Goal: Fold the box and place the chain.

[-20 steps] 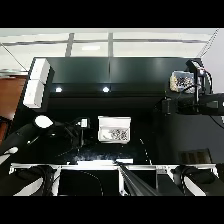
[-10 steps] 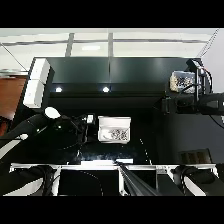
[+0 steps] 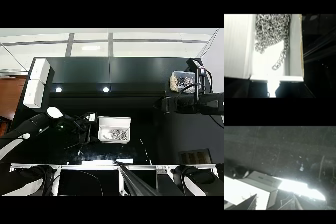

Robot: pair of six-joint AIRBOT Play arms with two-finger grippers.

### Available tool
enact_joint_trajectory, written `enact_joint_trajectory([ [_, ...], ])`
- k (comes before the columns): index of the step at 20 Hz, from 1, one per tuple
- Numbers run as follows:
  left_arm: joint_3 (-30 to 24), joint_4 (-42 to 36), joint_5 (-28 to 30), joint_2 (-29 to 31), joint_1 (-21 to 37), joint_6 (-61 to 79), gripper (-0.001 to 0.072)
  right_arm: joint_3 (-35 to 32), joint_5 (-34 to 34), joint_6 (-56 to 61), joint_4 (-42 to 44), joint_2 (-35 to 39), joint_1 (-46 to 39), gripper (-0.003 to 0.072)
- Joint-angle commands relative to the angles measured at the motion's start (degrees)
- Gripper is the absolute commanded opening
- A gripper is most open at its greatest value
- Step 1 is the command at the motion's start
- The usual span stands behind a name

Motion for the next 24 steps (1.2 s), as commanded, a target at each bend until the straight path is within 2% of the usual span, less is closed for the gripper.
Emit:
enact_joint_trajectory([
  [1, 0.1, 0.2, 0.9, -0.1, -1.6, -0.3, 0.0718, 0.0, 0.0, 0.0, 0.0, 0.0, 0.1, 0.0547],
  [8, 0.1, 0.3, 0.8, -0.1, -1.6, -0.3, 0.0715, 0.0, 0.0, 0.0, 0.0, 0.0, 0.1, 0.0547],
  [10, 0.1, 0.3, 1.0, -0.1, -1.6, -0.4, 0.0660, 0.0, -0.1, 0.0, -0.1, 0.0, 0.1, 0.0547],
  [11, 0.1, 0.3, 1.4, -0.1, -1.6, -0.7, 0.0577, 0.0, -0.4, -0.6, -0.2, 0.0, 0.1, 0.0547],
  [12, 0.1, 0.2, 2.3, -0.1, -1.7, -1.6, 0.0535, -0.2, -1.1, -3.1, -0.2, 0.0, 0.2, 0.0548],
  [13, 0.1, -0.2, 2.9, -0.1, -1.7, -2.0, 0.0485, -0.3, -2.0, -5.2, -1.1, -0.2, 0.5, 0.0635],
  [14, 0.1, -0.2, 3.3, -0.1, -1.7, -2.4, 0.0446, -0.3, -2.8, -5.6, -2.1, -0.4, 0.9, 0.0671],
  [15, 0.1, -0.2, 3.6, -0.1, -1.7, -2.7, 0.0400, -0.3, -3.5, -6.1, -2.8, -1.2, 0.9, 0.0671],
  [18, 0.1, -0.2, 3.6, -0.1, -1.7, -2.7, 0.0401, -0.2, -4.8, -10.3, -1.7, -6.7, 0.9, 0.0671],
  [21, 0.1, -0.2, 3.6, -0.1, -1.7, -2.7, 0.0403, -0.1, -13.6, -19.2, 2.5, -15.1, 0.9, 0.0670],
  [22, 0.1, -0.2, 3.6, -0.1, -1.7, -2.7, 0.0403, 0.0, -16.4, -21.3, 5.3, -17.6, 0.9, 0.0670],
  [24, 0.1, -0.2, 3.6, -0.1, -1.7, -2.7, 0.0403, 0.1, -15.0, -33.0, 15.8, -22.2, 1.0, 0.0670],
])
